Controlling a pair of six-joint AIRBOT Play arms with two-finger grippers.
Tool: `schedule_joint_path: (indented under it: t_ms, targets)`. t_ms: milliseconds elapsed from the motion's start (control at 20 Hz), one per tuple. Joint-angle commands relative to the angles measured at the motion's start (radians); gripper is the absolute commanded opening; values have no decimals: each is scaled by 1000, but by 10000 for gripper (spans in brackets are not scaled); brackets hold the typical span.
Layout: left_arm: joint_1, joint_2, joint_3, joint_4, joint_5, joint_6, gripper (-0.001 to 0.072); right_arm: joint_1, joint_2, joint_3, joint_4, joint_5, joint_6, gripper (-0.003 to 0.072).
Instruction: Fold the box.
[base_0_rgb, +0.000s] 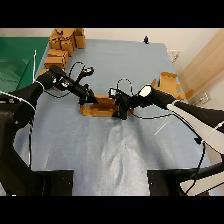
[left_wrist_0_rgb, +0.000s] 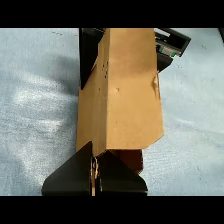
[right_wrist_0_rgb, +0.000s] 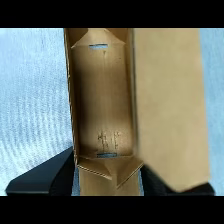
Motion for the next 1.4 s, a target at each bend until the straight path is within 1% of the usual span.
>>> schedule_joint_path:
  t_ms: [0, 300, 800, 850, 900, 1100, 1150, 1200, 1350]
  targets:
    - [0, 0, 0, 0, -2, -5, 22, 13, 0, 1, -39, 1, 1, 532]
    - [0, 0, 0, 0, -2, -7, 22, 43, -3, 1, -169, -27, 88, 532]
    - [0, 0, 0, 0, -9, -23, 25, 46, -9, 1, -173, -36, 98, 514]
    - [0, 0, 1, 0, -2, -40, 234, 46, -9, 1, -173, -36, 98, 514]
    - [0, 0, 1, 0, 18, -73, 352, 46, -9, 1, -173, -36, 98, 512]
    - [10, 0, 1, 0, 27, -86, 348, 45, -9, 1, -173, -36, 98, 511]
    - [14, 0, 1, 0, 23, -87, 231, 45, -9, 1, -173, -37, 98, 511]
    - [19, 0, 1, 0, 21, -87, 178, 45, -9, 1, -173, -37, 98, 512]
    - [40, 2, 1, 3, 13, -117, 176, 45, -9, 1, -173, -38, 103, 512]
